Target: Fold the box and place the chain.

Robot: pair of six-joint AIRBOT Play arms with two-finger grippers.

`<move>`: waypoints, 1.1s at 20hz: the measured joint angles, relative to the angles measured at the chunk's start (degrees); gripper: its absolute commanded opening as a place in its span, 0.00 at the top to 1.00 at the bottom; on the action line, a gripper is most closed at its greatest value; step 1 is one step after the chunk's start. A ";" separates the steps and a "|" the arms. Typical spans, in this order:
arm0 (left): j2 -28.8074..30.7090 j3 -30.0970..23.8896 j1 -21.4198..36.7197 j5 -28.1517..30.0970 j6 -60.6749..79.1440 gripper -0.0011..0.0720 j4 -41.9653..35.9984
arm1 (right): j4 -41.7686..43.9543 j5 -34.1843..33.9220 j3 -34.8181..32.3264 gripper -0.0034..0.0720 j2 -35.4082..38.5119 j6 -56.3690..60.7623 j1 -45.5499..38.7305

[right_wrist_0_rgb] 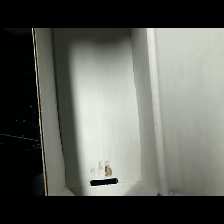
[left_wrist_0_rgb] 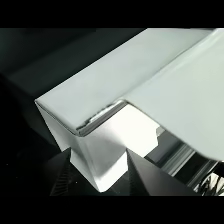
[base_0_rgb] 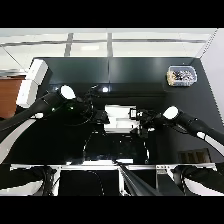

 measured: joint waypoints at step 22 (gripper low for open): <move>-3.48 8.52 -12.90 0.79 -30.73 0.61 28.24 | 0.02 0.00 0.00 0.92 0.00 0.02 0.00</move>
